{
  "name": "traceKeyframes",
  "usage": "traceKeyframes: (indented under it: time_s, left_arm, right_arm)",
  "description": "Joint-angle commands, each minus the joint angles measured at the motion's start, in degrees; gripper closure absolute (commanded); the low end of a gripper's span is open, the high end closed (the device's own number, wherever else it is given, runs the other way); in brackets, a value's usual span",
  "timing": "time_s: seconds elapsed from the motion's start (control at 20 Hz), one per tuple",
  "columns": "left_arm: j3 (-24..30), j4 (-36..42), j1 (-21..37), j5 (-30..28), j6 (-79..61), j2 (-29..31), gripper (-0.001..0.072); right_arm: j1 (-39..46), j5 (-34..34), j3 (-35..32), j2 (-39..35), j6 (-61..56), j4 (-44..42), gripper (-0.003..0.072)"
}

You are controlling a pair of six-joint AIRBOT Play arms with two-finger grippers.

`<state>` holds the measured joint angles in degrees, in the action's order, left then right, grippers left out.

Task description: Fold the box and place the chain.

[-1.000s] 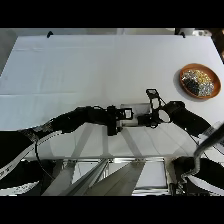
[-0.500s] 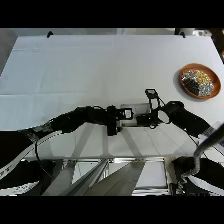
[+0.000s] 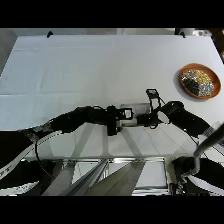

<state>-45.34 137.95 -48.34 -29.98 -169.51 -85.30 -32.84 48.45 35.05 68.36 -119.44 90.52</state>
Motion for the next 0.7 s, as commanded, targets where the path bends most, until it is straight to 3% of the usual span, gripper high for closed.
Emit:
traceKeyframes:
  time_s: [0.0,0.35,0.55,0.65]
  left_arm:
    - [-0.02,-0.02,0.04,-0.02,-0.02,0.02,0.0455]
    - [-0.02,-0.02,0.04,-0.02,-0.02,0.02,0.0455]
    - [-0.02,0.00,0.02,-0.04,-0.02,0.02,0.0455]
    - [-0.02,0.00,0.02,-0.04,-0.02,0.02,0.0455]
  right_arm:
    - [0.04,1.64,1.03,-0.02,4.04,1.25,0.0380]
    - [0.07,7.69,5.44,-0.02,4.52,5.51,0.0381]
    - [0.04,7.65,5.62,0.22,4.46,4.98,0.0393]
    - [0.04,7.23,5.62,0.22,4.46,4.98,0.0446]
